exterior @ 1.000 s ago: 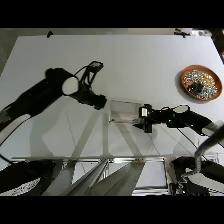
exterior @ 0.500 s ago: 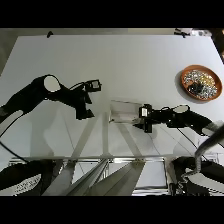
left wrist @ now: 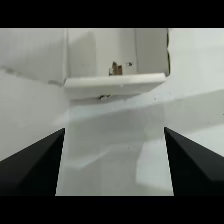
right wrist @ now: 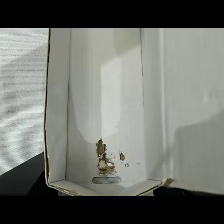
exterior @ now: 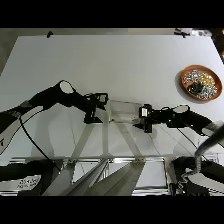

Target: Fold the box and place the chain.

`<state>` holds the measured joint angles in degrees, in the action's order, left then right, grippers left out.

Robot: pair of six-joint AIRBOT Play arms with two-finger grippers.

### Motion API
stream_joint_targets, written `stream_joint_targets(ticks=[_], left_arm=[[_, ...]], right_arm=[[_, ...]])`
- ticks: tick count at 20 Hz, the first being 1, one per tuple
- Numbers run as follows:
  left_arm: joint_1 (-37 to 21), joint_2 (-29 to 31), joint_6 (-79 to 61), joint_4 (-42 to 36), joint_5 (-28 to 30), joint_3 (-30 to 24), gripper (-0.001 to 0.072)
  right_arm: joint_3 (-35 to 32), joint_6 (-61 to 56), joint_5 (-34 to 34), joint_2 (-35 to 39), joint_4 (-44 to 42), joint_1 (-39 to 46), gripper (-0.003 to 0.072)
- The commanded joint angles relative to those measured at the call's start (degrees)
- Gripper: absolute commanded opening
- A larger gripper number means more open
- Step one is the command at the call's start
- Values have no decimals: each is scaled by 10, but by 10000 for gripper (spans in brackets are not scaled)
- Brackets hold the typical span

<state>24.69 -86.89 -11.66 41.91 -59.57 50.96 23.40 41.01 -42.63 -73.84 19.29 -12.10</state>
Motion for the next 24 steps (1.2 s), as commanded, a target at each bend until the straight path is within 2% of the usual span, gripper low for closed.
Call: stream_joint_targets(ticks=[1, 7, 24], left_arm=[[19, -13, -40, -12, 16, 0, 714], [30, -38, -33, -57, 38, 0, 715], [52, -51, -18, -85, 61, 0, 711]], right_arm=[[0, 0, 0, 0, 0, 0, 416], [0, 0, 0, 0, 0, 0, 416], [0, 0, 0, 0, 0, 0, 416]])
